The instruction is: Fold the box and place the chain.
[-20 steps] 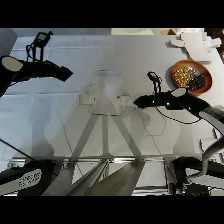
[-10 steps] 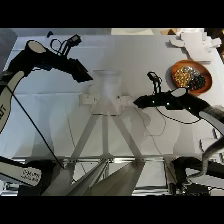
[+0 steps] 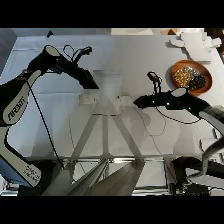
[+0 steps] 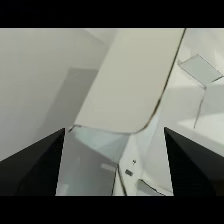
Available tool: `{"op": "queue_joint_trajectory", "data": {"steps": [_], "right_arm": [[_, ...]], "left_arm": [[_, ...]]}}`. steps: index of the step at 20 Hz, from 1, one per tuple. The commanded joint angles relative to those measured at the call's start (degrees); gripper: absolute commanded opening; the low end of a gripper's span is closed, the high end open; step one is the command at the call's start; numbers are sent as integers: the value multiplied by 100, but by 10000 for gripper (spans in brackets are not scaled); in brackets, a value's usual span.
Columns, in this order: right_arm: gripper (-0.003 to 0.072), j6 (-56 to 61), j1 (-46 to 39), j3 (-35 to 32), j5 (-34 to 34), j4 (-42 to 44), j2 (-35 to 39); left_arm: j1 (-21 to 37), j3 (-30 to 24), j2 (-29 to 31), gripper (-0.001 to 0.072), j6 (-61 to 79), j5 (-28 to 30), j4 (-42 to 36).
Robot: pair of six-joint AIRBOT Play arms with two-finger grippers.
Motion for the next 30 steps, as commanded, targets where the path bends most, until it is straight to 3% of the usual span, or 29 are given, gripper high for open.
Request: {"op": "queue_joint_trajectory", "data": {"steps": [1, 3, 4, 5, 6, 8, 9, 11, 13, 20, 30], "right_arm": [[17, 2, 4, 0, 0, 0, 0], [17, 2, 4, 0, 0, 0, 0], [17, 2, 4, 0, 0, 0, 0], [17, 2, 4, 0, 0, 0, 0], [17, 2, 4, 0, 0, 0, 0], [17, 2, 4, 0, 0, 0, 0], [17, 2, 4, 0, -2, 0, 0], [17, 2, 4, 0, 0, 0, 0], [17, 2, 4, 0, 0, 0, 0], [17, 2, 4, 0, 0, 0, 0], [17, 2, 4, 0, 0, 0, 0]], "left_arm": [[-114, 20, -142, 706, 251, -116, 17], [-138, 20, -146, 703, 505, -85, 17], [-138, 20, -149, 648, 619, -83, 20], [-138, 20, -149, 524, 734, -92, 22], [-138, 20, -149, 481, 831, -94, 22], [-138, 20, -149, 479, 925, -96, 17], [-138, 20, -149, 432, 922, -96, 17], [-138, 20, -149, 177, 931, -116, 17], [-138, 20, -151, 8, 1163, -227, 17], [-136, 20, -142, 11, 1410, -328, 20], [-138, 20, -144, 10, 1410, -33, 17]]}}
